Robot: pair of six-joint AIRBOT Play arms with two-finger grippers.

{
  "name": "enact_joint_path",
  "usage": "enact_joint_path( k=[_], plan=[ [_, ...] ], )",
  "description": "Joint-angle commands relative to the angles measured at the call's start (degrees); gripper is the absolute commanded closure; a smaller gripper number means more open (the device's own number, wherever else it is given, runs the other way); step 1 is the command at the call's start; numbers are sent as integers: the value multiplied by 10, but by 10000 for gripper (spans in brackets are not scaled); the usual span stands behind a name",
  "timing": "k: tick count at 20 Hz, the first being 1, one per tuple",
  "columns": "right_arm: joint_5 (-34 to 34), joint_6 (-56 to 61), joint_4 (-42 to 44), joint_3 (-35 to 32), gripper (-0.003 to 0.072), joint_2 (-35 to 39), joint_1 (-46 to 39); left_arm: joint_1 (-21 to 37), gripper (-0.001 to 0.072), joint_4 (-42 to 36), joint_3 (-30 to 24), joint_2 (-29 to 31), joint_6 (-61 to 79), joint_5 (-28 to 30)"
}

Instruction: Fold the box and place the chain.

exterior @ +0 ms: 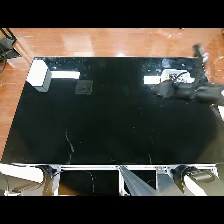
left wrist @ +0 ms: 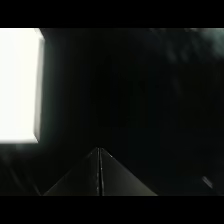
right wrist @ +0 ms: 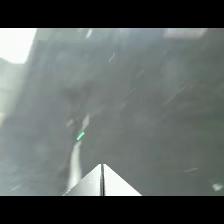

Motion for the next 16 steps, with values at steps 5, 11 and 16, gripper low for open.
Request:
enact_joint_path(
  k=[5,11,16],
  plan=[
    [169,113,-283,78,665,80,-61,-211,689,155,-397,405,-102,215],
    [112,145,-301,-70,665,188,-46,-330,689,148,-815,699,-172,367],
    [114,137,-315,-130,665,186,-46,-333,689,153,-868,732,-181,346]
  ],
)
